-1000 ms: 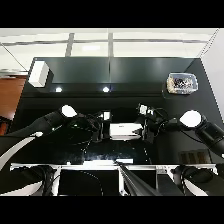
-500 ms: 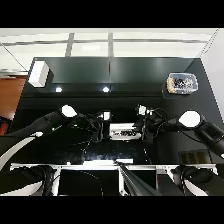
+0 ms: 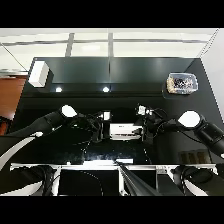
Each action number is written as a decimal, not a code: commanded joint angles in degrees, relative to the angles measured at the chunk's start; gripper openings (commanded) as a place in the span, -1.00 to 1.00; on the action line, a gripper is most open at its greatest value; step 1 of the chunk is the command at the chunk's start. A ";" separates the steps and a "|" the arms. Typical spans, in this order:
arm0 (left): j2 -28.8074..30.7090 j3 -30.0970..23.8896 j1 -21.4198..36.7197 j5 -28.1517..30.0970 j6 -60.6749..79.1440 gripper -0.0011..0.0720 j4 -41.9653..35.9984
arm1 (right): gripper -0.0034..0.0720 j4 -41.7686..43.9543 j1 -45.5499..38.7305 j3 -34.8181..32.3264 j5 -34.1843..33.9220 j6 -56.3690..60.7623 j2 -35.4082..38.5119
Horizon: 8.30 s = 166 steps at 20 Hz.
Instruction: Fold the box and place the chain.
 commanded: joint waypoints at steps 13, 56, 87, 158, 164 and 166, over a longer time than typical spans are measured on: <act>0.00 0.04 0.00 0.04 -0.02 -0.26 0.00 | -0.09 0.02 0.07 -0.13 1.05 0.13 -0.02; 0.00 0.04 0.00 0.09 -0.02 -0.26 0.02 | -0.12 0.37 -4.35 6.69 17.07 19.65 -3.15; 0.26 0.04 0.04 1.20 -0.02 -0.22 1.86 | -0.89 18.47 -10.47 3.72 19.21 43.08 -16.68; -11.69 23.82 -11.08 -8.92 -30.21 0.95 14.73 | -0.88 13.70 -39.82 14.99 24.92 42.32 -4.26; -11.69 23.82 -11.10 -8.81 -30.21 0.95 14.75 | -0.88 13.70 -39.82 14.99 24.92 42.32 -4.26; -11.69 23.82 -11.10 -8.81 -30.21 0.95 14.75 | -0.88 13.70 -39.82 14.99 24.94 42.34 -4.26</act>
